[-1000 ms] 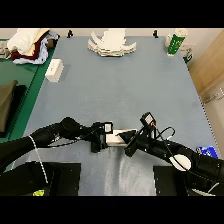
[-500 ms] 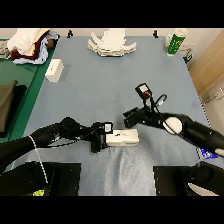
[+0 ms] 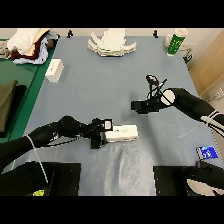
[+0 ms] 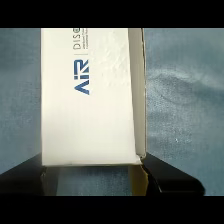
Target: Fold the box.
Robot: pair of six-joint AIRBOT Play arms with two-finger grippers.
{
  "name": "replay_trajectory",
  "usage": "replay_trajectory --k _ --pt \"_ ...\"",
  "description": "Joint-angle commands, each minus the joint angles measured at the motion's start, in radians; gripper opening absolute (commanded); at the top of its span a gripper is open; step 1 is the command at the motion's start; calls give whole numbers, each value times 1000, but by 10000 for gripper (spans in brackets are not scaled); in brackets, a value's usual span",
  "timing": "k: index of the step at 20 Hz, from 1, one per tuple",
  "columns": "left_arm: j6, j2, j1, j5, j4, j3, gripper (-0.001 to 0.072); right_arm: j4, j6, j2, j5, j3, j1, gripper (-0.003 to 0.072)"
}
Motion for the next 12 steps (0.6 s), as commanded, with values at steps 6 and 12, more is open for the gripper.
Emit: replay_trajectory --k 6,12 --pt "-603 230 365 2 293 10 479 -15 41 -14 32 13 -11 2" --pt "-903 246 961 35 496 20 479 -15 41 -14 32 13 -11 2"
